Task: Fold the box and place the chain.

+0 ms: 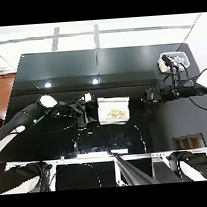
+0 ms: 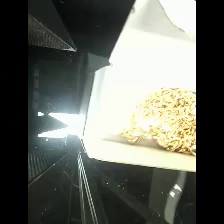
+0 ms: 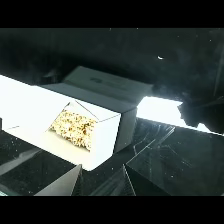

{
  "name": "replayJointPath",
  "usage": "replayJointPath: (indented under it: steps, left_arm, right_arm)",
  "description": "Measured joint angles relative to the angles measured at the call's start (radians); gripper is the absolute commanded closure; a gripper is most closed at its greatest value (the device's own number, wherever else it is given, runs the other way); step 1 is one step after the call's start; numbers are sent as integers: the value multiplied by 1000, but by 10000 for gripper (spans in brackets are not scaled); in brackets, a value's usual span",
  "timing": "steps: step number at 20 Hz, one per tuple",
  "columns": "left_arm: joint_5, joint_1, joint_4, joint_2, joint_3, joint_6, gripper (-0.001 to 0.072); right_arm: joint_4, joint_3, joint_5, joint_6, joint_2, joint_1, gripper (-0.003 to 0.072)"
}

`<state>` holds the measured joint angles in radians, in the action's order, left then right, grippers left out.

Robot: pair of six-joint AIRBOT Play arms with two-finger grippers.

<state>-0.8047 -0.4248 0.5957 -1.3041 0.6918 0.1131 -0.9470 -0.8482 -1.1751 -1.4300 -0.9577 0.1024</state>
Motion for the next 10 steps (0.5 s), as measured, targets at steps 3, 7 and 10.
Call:
replayJointPath:
  steps: [3, 7, 10]
  left_arm:
    - [-9, -7, -19, -36, 14, 39, -1]
    - [-18, -12, -27, -69, 22, 58, -2]
    - [-23, -17, -30, -82, 25, 76, -1]
  right_arm:
    - [0, 0, 6, -2, 0, 0, 380]
    - [0, 0, 10, -2, 0, 0, 380]
    - [0, 0, 11, -3, 0, 0, 380]
